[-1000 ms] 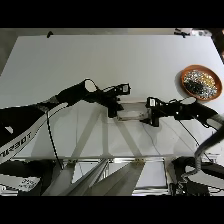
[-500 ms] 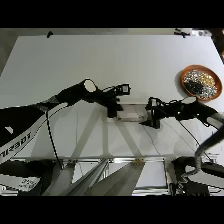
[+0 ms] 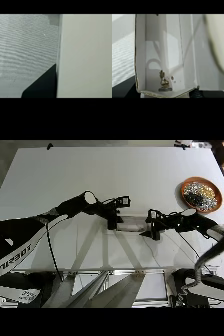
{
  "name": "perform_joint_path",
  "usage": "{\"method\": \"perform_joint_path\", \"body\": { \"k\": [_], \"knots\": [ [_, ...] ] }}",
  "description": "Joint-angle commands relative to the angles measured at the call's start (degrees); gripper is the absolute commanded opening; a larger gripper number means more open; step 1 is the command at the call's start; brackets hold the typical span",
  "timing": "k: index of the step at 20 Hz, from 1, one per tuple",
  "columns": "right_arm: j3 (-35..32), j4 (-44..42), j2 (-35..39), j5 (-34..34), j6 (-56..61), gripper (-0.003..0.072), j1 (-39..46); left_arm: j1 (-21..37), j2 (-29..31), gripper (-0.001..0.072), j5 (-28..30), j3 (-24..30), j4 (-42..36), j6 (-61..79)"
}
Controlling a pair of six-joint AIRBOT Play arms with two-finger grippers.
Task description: Fold the box and place the chain.
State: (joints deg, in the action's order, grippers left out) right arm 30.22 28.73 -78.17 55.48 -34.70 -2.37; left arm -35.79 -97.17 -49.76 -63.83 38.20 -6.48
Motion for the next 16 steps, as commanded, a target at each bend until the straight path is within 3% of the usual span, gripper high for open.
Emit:
{"method": "perform_joint_path", "body": {
  "k": [1, 4, 11, 13, 16],
  "knots": [
    [0.0, 2.8, 0.0, -3.8, 0.2, 0.052, 0.0, 0.0, 0.0, 0.0012, 0.0, 0.0, 0.0, 0.0],
    [0.0, 3.0, 0.0, -4.1, 0.2, 0.0457, -0.3, 0.0, 0.0, 0.0012, 0.0, 0.0, 0.0, 0.0],
    [0.0, 2.9, 0.0, -4.0, 0.2, 0.0456, -1.1, 0.0, 0.0, 0.0012, 0.0, 0.0, 0.0, 0.0],
    [0.0, 2.9, 0.0, -4.0, 0.2, 0.0398, -1.1, 0.0, 0.0, 0.0012, 0.0, 0.0, 0.0, 0.0],
    [0.0, 3.0, 0.0, -4.1, 0.2, 0.0394, -1.1, 0.0, 0.0, 0.0012, 0.0, 0.0, 0.0, 0.0]
  ]
}}
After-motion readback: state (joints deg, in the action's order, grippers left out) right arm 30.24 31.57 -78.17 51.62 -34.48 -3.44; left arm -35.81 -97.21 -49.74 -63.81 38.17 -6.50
